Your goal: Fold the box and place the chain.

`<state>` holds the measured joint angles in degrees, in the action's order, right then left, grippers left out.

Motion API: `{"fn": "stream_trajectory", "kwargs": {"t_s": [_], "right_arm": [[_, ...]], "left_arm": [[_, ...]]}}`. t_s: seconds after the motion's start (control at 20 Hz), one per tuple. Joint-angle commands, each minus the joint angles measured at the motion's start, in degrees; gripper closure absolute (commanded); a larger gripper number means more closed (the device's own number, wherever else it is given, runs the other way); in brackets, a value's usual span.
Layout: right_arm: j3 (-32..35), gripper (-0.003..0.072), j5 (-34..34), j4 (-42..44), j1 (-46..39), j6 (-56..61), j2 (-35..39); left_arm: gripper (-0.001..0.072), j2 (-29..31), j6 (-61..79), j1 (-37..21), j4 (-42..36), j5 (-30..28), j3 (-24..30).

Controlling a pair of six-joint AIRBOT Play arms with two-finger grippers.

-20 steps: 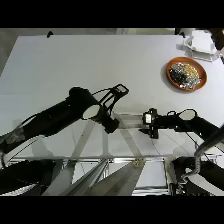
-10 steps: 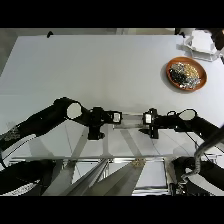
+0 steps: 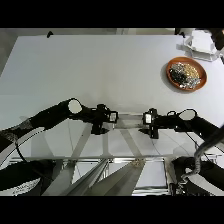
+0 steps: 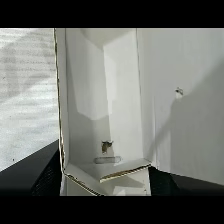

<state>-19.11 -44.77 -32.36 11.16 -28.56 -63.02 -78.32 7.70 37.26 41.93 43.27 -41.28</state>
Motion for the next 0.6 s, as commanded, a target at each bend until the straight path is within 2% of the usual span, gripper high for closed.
{"fn": "stream_trajectory", "kwargs": {"t_s": [0.0,0.25,0.55], "right_arm": [[0.02,0.0461,-0.02,0.02,-0.04,0.00,0.04],[0.02,0.0461,-0.02,0.02,-0.04,0.00,0.04],[0.02,0.0461,-0.02,0.02,-0.04,0.00,0.04]], "left_arm": [[-0.0004,-1.09,1.92,-0.22,-5.09,-0.61,0.09],[-0.0004,-3.69,2.60,0.13,-8.92,0.07,0.09],[-0.0004,-3.96,2.60,0.37,-10.14,-0.22,0.09]]}}
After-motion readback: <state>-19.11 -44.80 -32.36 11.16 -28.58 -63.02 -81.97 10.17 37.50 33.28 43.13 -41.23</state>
